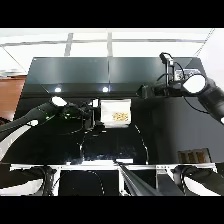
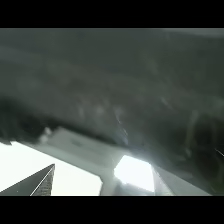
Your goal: Fold the box and place the chain.
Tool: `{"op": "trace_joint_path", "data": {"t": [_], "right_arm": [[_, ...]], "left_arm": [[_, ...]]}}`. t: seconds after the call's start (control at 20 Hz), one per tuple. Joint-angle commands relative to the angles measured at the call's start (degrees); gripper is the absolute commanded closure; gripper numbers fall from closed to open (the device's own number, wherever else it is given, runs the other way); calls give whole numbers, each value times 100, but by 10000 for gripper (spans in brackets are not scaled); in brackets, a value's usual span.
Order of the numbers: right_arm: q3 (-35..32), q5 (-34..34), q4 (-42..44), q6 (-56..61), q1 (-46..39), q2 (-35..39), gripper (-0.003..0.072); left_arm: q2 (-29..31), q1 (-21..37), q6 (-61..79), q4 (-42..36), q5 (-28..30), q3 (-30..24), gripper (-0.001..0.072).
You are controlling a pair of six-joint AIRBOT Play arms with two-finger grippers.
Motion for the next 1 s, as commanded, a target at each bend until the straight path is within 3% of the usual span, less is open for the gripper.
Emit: {"op": "trace_joint_path", "data": {"t": [0.0, 0.15, 0.55, 0.95], "right_arm": [[2, -599, 1069, -903, 52, -424, -28], [2, -577, 1088, -2085, 487, -737, -28], [446, 1014, 507, -4833, 890, -748, -28], [212, 1158, 940, -5794, 938, -802, -27]], "left_arm": [[-4, -4, -2, -4, 7, 4, 293], [-4, -4, -2, -4, 9, 4, 293], [-4, -4, -2, -2, 7, 4, 293], [-4, -4, -2, 0, 7, 4, 293]]}}
